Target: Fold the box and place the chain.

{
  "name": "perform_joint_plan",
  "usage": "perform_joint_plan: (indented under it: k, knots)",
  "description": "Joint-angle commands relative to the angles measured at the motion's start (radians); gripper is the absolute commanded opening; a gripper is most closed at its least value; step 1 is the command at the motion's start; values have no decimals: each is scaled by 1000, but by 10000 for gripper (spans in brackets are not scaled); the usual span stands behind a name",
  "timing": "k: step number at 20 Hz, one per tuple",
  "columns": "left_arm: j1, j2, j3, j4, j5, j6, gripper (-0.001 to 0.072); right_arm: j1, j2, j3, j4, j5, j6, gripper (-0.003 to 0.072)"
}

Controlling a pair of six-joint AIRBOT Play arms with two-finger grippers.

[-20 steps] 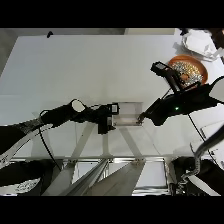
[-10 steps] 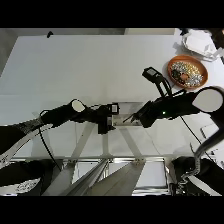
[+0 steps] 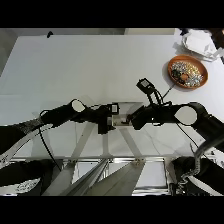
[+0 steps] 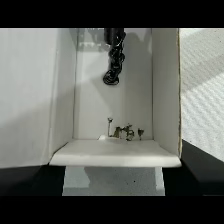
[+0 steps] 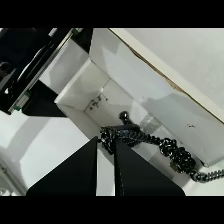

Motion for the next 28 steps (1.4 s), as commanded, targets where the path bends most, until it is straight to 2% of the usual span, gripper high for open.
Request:
perform_joint_plan:
  k: [1,9,14,15,16,17,19,23,25,28]
  knots:
    - [0,0,0,0,0,0,345,29,-2,-26,-2,-75,0,12]
    - [0,0,0,0,0,0,345,32,-152,-45,43,-171,0,12]
    - [0,0,0,0,0,0,345,32,-174,-45,62,-169,-4,14]
    - [0,0,0,0,0,0,345,32,-174,-45,62,-167,-8,31]
    - [0,0,0,0,0,0,345,32,-174,-45,62,-162,-25,174]
    - [0,0,0,0,0,0,345,32,-173,-45,62,-157,-35,266]
    - [0,0,0,0,0,0,345,31,-172,-45,62,-148,-35,266]
    - [0,0,0,0,0,0,345,30,-99,-35,11,-97,-32,265]
    - [0,0,0,0,0,0,345,16,-19,-23,-81,-54,16,256]
    - [0,0,0,0,0,0,345,-90,98,-22,-236,32,130,264]
